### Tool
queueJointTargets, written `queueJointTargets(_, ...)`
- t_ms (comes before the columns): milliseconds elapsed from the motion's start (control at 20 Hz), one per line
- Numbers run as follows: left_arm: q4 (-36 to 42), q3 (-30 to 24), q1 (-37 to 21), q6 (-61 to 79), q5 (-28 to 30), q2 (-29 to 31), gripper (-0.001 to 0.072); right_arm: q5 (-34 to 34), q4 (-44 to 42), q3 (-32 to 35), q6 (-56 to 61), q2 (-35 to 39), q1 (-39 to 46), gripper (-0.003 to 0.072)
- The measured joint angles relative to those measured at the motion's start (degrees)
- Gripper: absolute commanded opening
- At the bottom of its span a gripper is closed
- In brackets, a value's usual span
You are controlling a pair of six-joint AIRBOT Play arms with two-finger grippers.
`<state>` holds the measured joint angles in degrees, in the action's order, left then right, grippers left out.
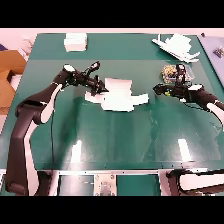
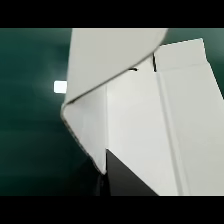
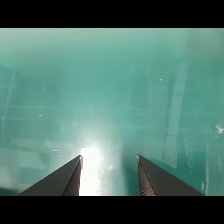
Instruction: Fold the box and place the chain.
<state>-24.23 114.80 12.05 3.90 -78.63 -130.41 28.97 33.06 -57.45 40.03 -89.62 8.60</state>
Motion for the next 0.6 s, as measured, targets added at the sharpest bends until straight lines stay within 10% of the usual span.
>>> queueJointTargets(600,1.79,-9.18,0.02,1.01,5.05,5.18,0.0012,-0.02,0.13,0.0,-0.02,0.0,0.04,0.0412)
